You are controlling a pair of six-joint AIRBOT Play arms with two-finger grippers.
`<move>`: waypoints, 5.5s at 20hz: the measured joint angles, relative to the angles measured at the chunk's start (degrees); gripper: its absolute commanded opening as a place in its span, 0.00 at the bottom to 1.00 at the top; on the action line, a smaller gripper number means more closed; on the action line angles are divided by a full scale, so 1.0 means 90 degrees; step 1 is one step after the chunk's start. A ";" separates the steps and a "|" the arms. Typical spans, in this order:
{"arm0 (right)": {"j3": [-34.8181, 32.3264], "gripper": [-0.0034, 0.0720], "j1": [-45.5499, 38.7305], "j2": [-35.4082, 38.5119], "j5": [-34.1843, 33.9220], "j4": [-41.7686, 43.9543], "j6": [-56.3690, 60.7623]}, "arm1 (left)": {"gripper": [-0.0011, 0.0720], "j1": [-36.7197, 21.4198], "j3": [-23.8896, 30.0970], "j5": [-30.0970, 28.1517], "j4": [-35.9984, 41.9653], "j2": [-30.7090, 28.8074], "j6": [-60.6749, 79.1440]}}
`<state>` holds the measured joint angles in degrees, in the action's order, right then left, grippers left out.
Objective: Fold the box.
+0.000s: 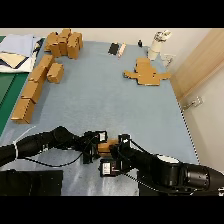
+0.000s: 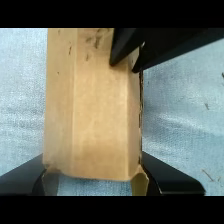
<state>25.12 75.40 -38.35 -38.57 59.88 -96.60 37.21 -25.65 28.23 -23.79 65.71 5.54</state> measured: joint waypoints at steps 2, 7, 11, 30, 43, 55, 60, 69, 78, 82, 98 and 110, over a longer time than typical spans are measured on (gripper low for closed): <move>0.0000 0.20 0.0000 -0.0007 -0.0005 0.0112 0.0015 | 0.63 0.0000 0.0000 -0.0005 0.0000 0.0000 0.0000; 0.0002 0.20 0.0000 -0.0228 0.0017 0.0238 0.0017 | 0.63 0.0000 0.0000 -0.0015 -0.0002 0.0000 0.0007; 0.0002 0.20 0.0000 -0.0333 0.0046 0.0272 0.0022 | 0.63 0.0000 0.0000 -0.0017 -0.0002 0.0002 0.0002; 0.0104 0.20 -0.0005 -0.0248 -0.0002 -0.0175 0.0063 | 0.63 0.0000 0.0000 -0.0019 0.0005 0.0002 -0.0005; 0.0104 0.20 0.0002 -0.0359 0.0039 0.0471 0.0070 | 0.63 0.0000 0.0000 -0.0017 0.0000 0.0000 0.0002; 0.0432 0.05 0.0002 0.0891 -0.0505 0.1664 0.3330 | 0.63 0.0000 0.0000 -0.0017 0.0000 0.0002 0.0000; -0.0425 0.05 -0.0005 0.1263 0.0192 0.2344 0.7232 | 0.63 0.0000 0.0000 -0.0017 0.0002 0.0002 0.0000; -0.1671 0.05 -0.1185 0.1056 0.3155 0.0627 1.1470 | 0.63 0.0000 0.0000 -0.0017 0.0002 0.0002 -0.0002; -0.1751 0.05 -0.1401 0.0505 0.3466 0.0272 1.1907 | 0.63 0.0000 0.0000 -0.0017 0.0000 0.0002 0.0000; -0.1751 0.05 -0.1132 0.0117 0.3546 0.0248 1.1936 | 0.63 0.0000 0.0000 -0.0017 -0.0010 0.0000 0.0015; -0.1520 0.05 -0.0867 0.1103 0.2273 -0.0129 1.1706 | 0.63 0.0000 0.0000 -0.0019 0.0029 0.0002 -0.0041; -0.0831 0.05 -0.0879 0.2424 -0.2722 -0.0012 0.9792 | 0.63 -0.0005 -0.0017 -0.0022 0.0000 0.0002 0.0000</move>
<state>17.65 67.48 -16.53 -63.07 59.77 -8.47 37.17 -25.80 28.03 -23.79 65.73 5.54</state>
